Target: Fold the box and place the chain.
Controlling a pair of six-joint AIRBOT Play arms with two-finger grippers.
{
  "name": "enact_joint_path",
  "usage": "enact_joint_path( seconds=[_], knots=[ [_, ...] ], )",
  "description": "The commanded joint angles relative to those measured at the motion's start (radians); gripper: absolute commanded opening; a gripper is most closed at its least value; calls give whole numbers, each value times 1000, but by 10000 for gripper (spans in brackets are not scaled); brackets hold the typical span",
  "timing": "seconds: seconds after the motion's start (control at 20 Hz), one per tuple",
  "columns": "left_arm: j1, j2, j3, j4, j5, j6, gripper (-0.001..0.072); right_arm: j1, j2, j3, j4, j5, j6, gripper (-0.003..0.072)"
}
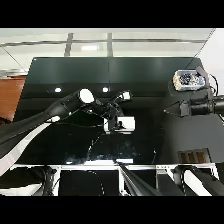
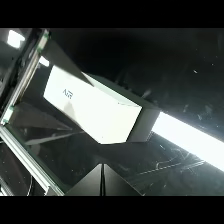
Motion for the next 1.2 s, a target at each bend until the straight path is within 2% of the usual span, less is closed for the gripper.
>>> enact_joint_path(
  seconds=[0.0,0.45,0.6,0.8,0.95,1.1,1.15],
  knots=[
    [-11,-4,3,51,-33,-4,715,0,1,1,0,-6,-5,12],
    [-15,-4,10,53,-31,-3,715,0,1,1,0,-6,-5,12],
    [-42,-4,14,119,-26,-4,716,0,1,1,0,-6,-4,12],
    [-67,-13,14,133,-13,-3,715,0,1,1,0,-6,-4,12],
    [-86,-24,13,213,23,-9,716,0,1,1,0,-6,-4,12],
    [-114,-54,14,336,56,-122,712,0,1,1,-1,-6,4,12],
    [-113,-56,14,343,51,-156,673,0,1,1,-2,-6,12,12]
  ],
)
